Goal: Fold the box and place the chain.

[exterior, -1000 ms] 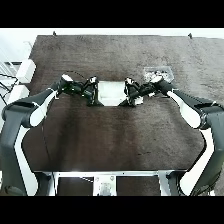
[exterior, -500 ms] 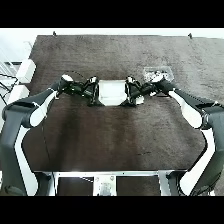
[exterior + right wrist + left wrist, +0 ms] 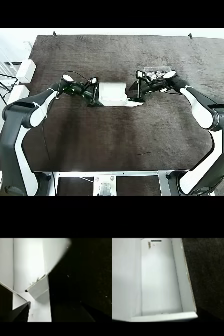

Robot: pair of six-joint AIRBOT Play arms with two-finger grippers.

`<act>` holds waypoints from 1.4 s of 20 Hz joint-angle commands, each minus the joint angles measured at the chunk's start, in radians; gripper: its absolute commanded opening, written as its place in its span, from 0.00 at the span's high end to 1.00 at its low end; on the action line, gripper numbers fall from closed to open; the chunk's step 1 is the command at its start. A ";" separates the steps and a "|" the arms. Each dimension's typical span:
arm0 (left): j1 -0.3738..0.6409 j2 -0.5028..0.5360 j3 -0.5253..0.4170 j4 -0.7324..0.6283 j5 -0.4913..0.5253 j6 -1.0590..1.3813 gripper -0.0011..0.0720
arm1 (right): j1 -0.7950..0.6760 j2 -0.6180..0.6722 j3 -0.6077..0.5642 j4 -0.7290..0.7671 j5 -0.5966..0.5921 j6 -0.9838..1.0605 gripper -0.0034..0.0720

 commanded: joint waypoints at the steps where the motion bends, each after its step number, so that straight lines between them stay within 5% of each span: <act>1: 0.002 0.000 0.001 -0.003 0.009 -0.003 0.36 | -0.043 0.047 0.000 -0.022 0.032 0.025 0.00; 4: 0.002 0.000 0.001 -0.003 0.008 -0.003 0.36 | -0.046 0.075 0.000 0.032 0.117 0.025 0.05; 5: 0.002 0.000 0.001 -0.003 0.008 -0.003 0.36 | -0.045 0.077 0.000 0.076 0.172 0.025 0.36; 6: 0.002 0.000 0.001 -0.003 0.008 -0.003 0.36 | -0.045 0.077 0.000 0.118 0.240 0.024 0.85; 7: 0.002 0.000 0.001 -0.003 0.008 -0.003 0.36 | -0.039 0.076 0.000 0.162 0.293 0.021 0.94; 10: 0.002 0.000 0.001 -0.003 0.008 -0.003 0.36 | 0.003 0.074 -0.016 0.272 0.274 0.029 0.94; 17: 0.002 0.000 0.001 -0.003 0.008 -0.003 0.36 | 0.078 0.029 -0.025 0.299 -0.105 0.171 0.94; 28: 0.002 0.000 0.001 -0.003 0.009 -0.003 0.36 | 0.077 -0.025 -0.013 0.235 -0.161 0.248 0.94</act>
